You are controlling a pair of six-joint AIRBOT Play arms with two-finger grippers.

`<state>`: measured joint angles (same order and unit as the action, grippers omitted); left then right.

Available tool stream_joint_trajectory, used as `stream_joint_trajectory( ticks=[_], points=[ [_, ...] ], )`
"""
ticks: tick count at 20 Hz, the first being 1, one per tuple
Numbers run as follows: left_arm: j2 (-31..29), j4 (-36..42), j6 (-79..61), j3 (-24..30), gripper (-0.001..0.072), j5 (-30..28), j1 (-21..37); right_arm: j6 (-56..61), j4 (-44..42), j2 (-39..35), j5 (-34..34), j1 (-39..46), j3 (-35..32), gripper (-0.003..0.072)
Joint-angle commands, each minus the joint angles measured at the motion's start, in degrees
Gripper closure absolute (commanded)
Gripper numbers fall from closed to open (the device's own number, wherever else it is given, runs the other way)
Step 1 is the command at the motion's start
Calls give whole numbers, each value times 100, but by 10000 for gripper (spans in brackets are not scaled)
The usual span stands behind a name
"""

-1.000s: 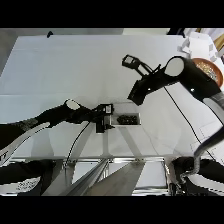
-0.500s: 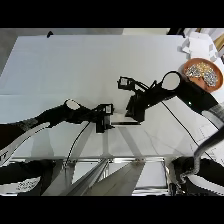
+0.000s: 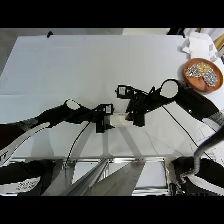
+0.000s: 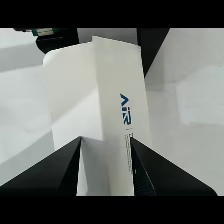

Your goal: Fold the box and place the chain.

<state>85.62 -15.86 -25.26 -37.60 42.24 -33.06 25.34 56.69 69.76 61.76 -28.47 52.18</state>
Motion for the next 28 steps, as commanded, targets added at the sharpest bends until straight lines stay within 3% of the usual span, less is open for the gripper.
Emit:
stream_joint_trajectory(
  ticks=[1, 6, 8, 20, 28],
  points=[
    [-4, -2, -2, -2, 390, 0, 0, -11, 256, -7, -264, -15, -39, 348],
    [-4, 0, -2, -2, 390, -2, 0, -11, 417, -11, -289, -59, -42, 356],
    [-4, -2, -4, -2, 390, 0, 0, -13, 511, -11, -310, -190, -63, 409],
    [-4, -2, -2, -2, 390, 0, 0, 31, 647, -17, -898, -291, -380, 412],
    [-4, -2, -2, -2, 390, 0, 0, 24, 632, -20, -739, -321, -575, 379]
  ],
)
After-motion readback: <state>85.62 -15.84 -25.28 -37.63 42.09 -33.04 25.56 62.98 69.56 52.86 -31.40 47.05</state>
